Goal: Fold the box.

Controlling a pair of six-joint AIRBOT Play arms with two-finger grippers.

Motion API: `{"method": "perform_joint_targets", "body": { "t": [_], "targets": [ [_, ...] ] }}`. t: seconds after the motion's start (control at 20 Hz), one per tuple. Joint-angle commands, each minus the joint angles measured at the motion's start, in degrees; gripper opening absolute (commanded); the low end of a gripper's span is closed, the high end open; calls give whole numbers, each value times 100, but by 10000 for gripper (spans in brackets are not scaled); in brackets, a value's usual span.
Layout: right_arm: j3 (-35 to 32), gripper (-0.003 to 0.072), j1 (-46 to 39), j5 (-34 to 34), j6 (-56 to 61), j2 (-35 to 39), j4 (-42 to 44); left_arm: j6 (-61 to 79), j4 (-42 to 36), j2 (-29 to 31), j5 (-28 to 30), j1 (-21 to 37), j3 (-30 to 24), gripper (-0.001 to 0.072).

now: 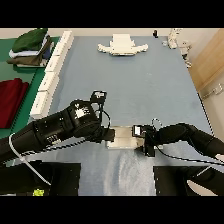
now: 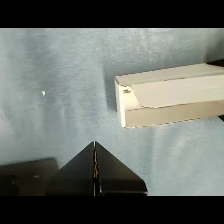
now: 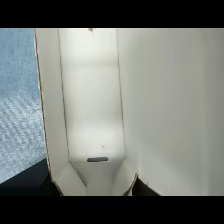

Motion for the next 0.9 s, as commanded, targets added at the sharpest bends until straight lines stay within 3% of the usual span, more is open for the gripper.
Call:
{"method": "perform_joint_targets", "body": {
  "t": [0.0,0.25,0.45,0.55,0.6,0.65,0.85],
  "targets": [
    [4,482,2,0,2,0,0,769,-79,92,472,0,-9,14],
    [4,481,2,2,2,0,2,2986,-896,332,450,317,-275,13],
    [4,482,2,0,2,0,0,7510,-3436,1388,601,1816,-1526,12],
    [4,482,2,2,2,0,2,9576,-4096,1926,723,2476,-2131,18],
    [4,482,2,2,2,0,2,10378,-4186,2129,887,2780,-2398,281],
    [4,482,2,2,2,0,2,10824,-4181,2243,1239,3053,-2664,682],
    [4,482,2,2,2,0,0,12893,-4522,2251,2496,3696,-3707,698]
  ]
}}
